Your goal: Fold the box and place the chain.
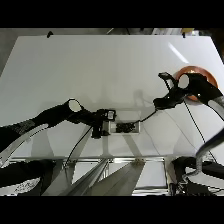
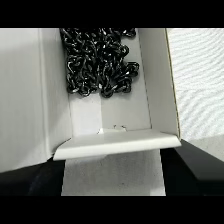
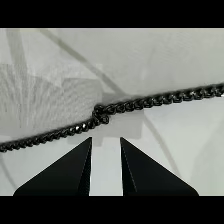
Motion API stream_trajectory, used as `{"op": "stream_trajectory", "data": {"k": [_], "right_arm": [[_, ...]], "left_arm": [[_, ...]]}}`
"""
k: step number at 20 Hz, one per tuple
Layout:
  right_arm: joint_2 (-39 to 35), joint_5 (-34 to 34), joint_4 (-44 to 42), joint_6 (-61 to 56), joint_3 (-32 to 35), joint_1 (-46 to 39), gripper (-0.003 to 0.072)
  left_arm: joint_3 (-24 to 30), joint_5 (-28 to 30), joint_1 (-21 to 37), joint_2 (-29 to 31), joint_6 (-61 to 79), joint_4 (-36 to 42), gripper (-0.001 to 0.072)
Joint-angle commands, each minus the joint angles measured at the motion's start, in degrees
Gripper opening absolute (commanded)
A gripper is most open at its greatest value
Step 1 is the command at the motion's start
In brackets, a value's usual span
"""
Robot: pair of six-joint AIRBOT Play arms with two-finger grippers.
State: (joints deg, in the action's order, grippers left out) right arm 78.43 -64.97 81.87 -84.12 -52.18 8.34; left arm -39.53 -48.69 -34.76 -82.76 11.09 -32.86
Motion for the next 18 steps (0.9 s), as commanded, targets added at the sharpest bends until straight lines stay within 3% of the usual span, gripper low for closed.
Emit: {"op": "stream_trajectory", "data": {"k": [1, 11, 13, 18], "right_arm": [[1.79, 0.46, -0.15, -0.07, 0.04, 0.72, 0.0203], [3.72, 2.12, 1.97, 0.09, 0.04, 2.67, 0.0149], [3.72, 2.21, 1.95, 0.09, 0.04, 2.67, 0.0057], [3.69, 1.75, 1.95, 0.28, 0.04, 2.67, 0.0015]], "left_arm": [[-0.02, 0.02, 0.02, 0.04, 0.02, 0.00, 0.0315], [-0.02, 0.00, 0.02, 0.04, 0.02, 0.00, 0.0315], [-0.02, 0.00, 0.02, 0.04, 0.02, 0.00, 0.0315], [-0.02, 0.00, 0.02, 0.04, 0.02, 0.00, 0.0315]]}}
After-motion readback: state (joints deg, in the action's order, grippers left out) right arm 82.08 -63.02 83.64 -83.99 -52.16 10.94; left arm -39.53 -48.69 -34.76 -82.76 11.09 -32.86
